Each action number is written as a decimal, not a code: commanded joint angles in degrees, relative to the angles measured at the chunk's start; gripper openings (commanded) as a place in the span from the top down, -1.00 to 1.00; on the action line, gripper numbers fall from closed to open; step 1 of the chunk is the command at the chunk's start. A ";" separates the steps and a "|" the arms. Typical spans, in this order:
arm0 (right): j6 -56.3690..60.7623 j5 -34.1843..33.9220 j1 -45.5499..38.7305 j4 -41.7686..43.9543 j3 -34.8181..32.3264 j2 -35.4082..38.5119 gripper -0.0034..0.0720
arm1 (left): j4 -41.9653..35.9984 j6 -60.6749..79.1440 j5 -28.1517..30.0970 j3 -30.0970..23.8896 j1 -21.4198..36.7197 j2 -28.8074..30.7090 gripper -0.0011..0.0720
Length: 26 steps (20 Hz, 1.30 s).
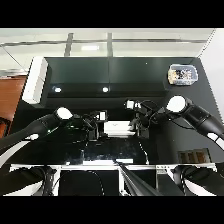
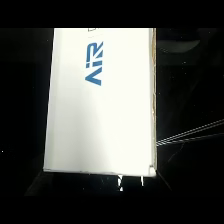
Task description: Fold the box and place the chain.
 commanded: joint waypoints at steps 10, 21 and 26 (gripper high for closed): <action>25.44 3.78 -1.73 1.16 0.07 4.15 0.27 | 0.00 0.02 0.00 0.04 -0.02 -0.04 -0.06; 42.49 -5.01 -2.29 24.37 -4.90 0.57 0.87 | 0.00 0.02 -0.02 0.04 -0.02 -0.04 -0.06; 42.93 -4.81 -0.83 20.76 -4.90 -6.40 0.87 | 0.00 0.02 0.00 0.04 -0.02 -0.04 -0.06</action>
